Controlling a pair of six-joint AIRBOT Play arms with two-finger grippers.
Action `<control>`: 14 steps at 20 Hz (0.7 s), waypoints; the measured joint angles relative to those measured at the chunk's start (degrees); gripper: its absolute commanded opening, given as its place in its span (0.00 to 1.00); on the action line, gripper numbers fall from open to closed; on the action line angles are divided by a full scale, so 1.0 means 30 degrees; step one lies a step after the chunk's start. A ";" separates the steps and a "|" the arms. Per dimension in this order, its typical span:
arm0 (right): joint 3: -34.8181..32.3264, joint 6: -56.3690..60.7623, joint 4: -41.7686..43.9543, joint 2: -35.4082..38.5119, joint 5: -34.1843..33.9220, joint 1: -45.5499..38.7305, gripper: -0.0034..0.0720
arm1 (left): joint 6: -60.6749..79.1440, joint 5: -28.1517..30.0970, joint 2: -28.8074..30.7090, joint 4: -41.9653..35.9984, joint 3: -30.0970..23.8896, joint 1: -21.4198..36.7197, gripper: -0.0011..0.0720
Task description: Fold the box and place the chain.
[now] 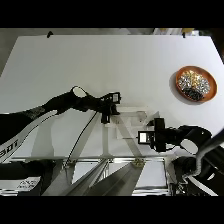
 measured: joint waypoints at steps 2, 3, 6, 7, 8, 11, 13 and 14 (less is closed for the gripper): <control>-0.0372 -0.0226 -0.0087 0.0000 -0.0896 0.0000 0.96 | -0.0007 0.0000 0.0000 0.0000 0.0000 0.0000 0.03; -0.0561 -0.0350 -0.0109 0.0000 -0.1268 0.0015 0.96 | 0.0000 0.0000 0.0000 0.0000 0.0000 0.0000 0.03; -0.0962 -0.0495 -0.0153 0.0000 -0.1982 0.0444 0.96 | 0.0000 -0.0007 0.0000 0.0007 0.0000 0.0000 0.03; -0.1035 -0.0503 -0.0160 0.0000 -0.2222 0.0670 0.96 | 0.0000 -0.0007 0.0000 0.0007 0.0000 0.0000 0.03; -0.1093 -0.0503 -0.0168 0.0000 -0.2455 0.0874 0.96 | -0.0007 -0.0007 0.0000 0.0000 0.0000 0.0000 0.03; -0.1239 -0.0510 -0.0306 -0.0007 -0.3177 0.1209 0.96 | -0.0007 -0.0007 0.0000 0.0007 0.0007 0.0000 0.03; -0.1348 -0.0510 -0.0466 -0.0007 -0.3475 0.1311 0.95 | 0.0000 -0.0007 0.0000 0.0000 0.0007 0.0000 0.03; -0.1377 -0.0510 -0.0576 -0.0007 -0.3599 0.1341 0.95 | 0.0000 -0.0007 0.0000 0.0000 0.0000 0.0000 0.03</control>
